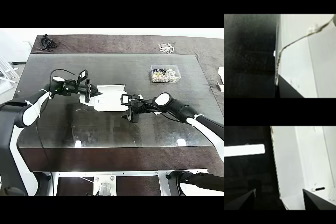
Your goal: Fold the box and place the chain.
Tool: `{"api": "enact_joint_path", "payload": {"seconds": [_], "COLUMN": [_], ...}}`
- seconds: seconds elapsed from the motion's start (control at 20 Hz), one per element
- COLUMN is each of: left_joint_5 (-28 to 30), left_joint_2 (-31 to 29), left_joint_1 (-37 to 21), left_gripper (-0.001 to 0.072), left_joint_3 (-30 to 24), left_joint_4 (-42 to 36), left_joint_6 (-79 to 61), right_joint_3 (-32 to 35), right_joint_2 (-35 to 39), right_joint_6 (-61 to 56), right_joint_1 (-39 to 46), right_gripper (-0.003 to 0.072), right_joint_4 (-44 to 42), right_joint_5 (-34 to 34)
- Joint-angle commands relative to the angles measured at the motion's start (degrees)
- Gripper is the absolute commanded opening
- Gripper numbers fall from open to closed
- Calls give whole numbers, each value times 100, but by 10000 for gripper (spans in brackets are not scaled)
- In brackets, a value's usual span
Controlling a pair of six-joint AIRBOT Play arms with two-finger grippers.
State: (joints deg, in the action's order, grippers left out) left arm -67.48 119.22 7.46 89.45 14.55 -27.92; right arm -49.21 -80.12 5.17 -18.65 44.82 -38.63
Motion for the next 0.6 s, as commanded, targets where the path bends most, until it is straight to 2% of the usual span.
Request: {"api": "enact_joint_path", "payload": {"seconds": [0.0, 0.3, 0.55], "left_joint_5": [0, 0, 0], "left_joint_2": [4, 4, 4], "left_joint_1": [2, 2, 2], "left_gripper": [18, 19, 19], "left_joint_3": [2, 2, 2], "left_joint_4": [2, 0, 0], "left_joint_6": [-2, -2, -2], "right_joint_3": [2, -9, -382], "right_joint_2": [-188, -190, -157], "right_joint_6": [2, 79, 155], "right_joint_1": [-33, -24, 57], "right_gripper": [699, 698, 698], "right_joint_4": [-256, -437, -431], "right_joint_5": [437, 824, 868]}}
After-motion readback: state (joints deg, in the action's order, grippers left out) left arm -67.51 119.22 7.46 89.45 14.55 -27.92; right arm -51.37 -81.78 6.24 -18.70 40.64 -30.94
